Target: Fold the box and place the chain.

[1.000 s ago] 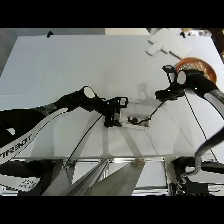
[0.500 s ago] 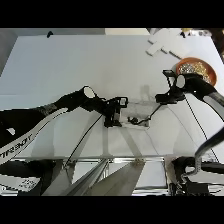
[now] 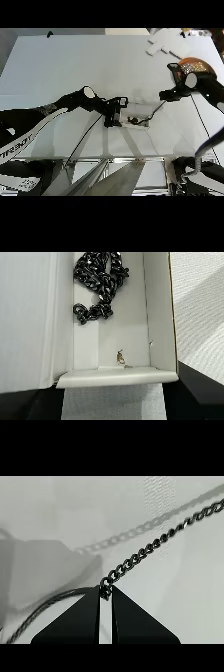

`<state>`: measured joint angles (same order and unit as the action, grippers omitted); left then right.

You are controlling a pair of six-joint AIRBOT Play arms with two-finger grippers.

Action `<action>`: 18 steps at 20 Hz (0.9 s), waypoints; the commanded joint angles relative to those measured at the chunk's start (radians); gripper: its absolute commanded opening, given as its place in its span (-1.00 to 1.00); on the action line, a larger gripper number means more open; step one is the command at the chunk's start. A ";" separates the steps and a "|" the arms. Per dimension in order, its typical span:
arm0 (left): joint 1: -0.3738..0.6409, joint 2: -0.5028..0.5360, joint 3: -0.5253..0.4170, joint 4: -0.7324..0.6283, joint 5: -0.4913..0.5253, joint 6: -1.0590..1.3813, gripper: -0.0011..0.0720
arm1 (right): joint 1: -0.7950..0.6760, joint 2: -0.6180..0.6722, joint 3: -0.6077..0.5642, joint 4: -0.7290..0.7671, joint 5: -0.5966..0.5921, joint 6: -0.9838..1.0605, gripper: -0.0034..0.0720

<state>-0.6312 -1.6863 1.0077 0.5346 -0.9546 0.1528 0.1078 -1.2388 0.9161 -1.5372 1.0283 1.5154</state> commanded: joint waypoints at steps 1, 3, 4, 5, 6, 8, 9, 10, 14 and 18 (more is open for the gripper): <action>0.000 0.000 0.000 0.000 0.000 0.000 -0.50 | 0.010 0.174 -0.002 0.019 0.127 -0.057 -0.86; 0.000 0.000 0.000 0.000 0.000 0.000 -0.50 | 0.048 0.276 -0.005 0.032 0.183 -0.058 -0.86; 0.000 0.000 0.000 0.000 0.001 0.000 -0.50 | 0.081 0.325 -0.005 0.048 0.202 -0.058 -0.86; 0.000 0.000 0.000 -0.001 0.000 0.000 -0.50 | 0.119 0.369 -0.005 0.070 0.213 -0.057 -0.86; 0.000 0.000 0.000 -0.001 0.000 0.000 -0.50 | 0.158 0.405 -0.005 0.095 0.217 -0.048 -0.86; 0.000 0.000 0.000 0.000 0.000 0.000 -0.50 | 0.247 0.458 -0.004 0.154 0.214 -0.023 -0.86; 0.000 0.000 0.000 -0.001 0.000 0.000 -0.50 | 0.295 0.472 -0.004 0.177 0.214 -0.013 -0.86; 0.000 0.000 0.000 -0.001 0.000 0.000 -0.50 | 0.338 0.476 -0.004 0.189 0.212 0.009 -0.86; 0.000 0.000 0.000 -0.001 0.001 0.000 -0.50 | 0.513 0.476 -0.004 0.192 0.148 0.097 -0.86; 0.000 0.000 0.000 -0.001 0.000 0.000 -0.50 | 0.623 0.475 -0.004 0.245 0.034 0.132 -0.86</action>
